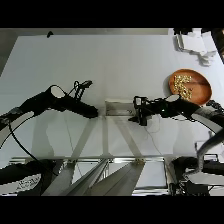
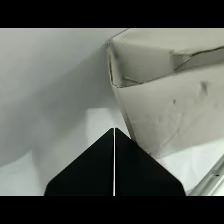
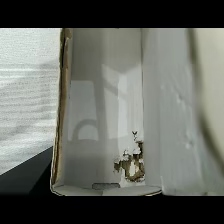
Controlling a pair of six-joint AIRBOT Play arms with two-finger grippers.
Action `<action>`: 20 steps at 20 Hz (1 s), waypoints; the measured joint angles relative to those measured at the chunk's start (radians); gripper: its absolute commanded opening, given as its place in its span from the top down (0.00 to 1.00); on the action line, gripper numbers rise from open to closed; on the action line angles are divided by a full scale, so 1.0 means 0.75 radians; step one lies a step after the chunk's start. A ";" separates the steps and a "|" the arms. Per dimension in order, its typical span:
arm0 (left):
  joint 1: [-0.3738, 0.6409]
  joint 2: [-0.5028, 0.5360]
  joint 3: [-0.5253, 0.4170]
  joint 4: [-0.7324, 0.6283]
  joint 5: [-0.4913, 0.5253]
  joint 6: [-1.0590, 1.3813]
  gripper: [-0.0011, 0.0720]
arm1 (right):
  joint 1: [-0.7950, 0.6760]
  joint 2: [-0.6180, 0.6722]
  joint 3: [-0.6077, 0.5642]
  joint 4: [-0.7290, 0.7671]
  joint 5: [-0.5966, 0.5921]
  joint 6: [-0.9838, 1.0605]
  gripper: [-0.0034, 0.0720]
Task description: Fold the box and place the chain.
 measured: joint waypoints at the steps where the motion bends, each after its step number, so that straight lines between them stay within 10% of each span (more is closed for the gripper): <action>1: -0.002 0.000 0.000 -0.024 -0.001 0.005 0.82 | 0.000 0.000 0.000 0.000 0.000 0.000 0.42; 3: -0.004 0.001 0.000 -0.066 -0.003 0.010 0.68 | 0.000 0.000 0.000 0.000 0.000 0.000 0.42; 16: -0.007 0.093 -0.001 -0.111 0.043 0.022 0.57 | 0.000 0.000 0.000 0.000 0.000 0.000 0.42; 20: -0.016 0.097 -0.001 -0.117 0.081 0.041 0.19 | 0.000 0.000 0.001 0.000 0.000 -0.001 0.42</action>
